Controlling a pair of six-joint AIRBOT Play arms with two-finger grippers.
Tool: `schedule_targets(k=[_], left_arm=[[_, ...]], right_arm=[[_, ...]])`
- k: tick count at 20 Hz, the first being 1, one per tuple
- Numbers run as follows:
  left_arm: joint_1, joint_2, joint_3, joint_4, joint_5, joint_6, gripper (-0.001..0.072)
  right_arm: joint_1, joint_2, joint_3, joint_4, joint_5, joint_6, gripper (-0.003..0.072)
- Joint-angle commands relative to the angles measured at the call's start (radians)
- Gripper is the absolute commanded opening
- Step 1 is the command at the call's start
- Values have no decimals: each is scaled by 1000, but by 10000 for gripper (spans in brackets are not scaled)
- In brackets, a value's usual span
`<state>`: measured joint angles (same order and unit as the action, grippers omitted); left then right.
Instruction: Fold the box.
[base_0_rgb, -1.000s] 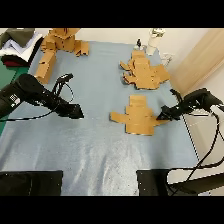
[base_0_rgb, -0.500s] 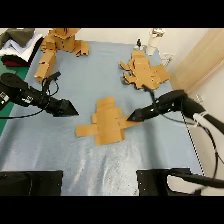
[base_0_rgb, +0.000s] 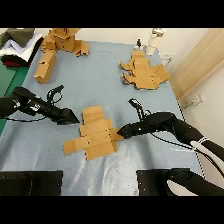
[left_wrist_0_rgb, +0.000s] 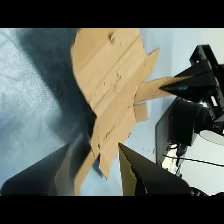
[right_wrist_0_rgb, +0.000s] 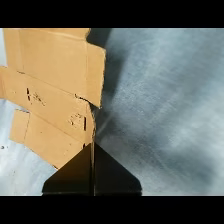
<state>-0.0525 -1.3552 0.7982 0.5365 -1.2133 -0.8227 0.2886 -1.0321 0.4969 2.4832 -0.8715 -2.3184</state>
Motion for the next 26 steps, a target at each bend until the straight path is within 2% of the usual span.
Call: schedule_targets(k=[1, 4, 8, 10, 11, 12, 20, 21, 22, 24, 25, 26], left_arm=[[-13, -60, -2, -99, 65, 118, 451], [-52, -117, 21, -121, 134, 136, 451], [-80, -176, 50, -129, 131, 137, 451], [-87, -187, 50, -171, 113, 172, 449], [-92, -192, 50, -194, 94, 190, 358], [-101, -198, 50, -212, 77, 214, 341], [-130, -209, 50, -215, 18, 254, 333], [-130, -209, 50, -215, 19, 259, 191], [-131, -209, 50, -215, 23, 263, 165], [-131, -209, 50, -217, 32, 278, 161], [-131, -209, 50, -219, 31, 291, 11], [-131, -209, 50, -223, 31, 307, 13]], right_arm=[[49, 11, -19, -2, 39, -1, 2], [56, 11, -18, -4, 41, 8, 2], [56, 11, -18, -4, 41, 15, 2], [56, 11, -18, -7, 41, 15, 2], [56, 11, -18, -8, 42, 15, 2], [56, 11, -18, -9, 42, 15, 2], [56, 11, -18, -31, 53, 18, 3], [56, 11, -18, -32, 52, 20, 3], [56, 11, -18, -34, 53, 26, 3], [56, 11, -18, -35, 52, 26, 3], [56, 11, -18, -35, 53, 26, 3], [56, 11, -18, -35, 53, 26, 6]])
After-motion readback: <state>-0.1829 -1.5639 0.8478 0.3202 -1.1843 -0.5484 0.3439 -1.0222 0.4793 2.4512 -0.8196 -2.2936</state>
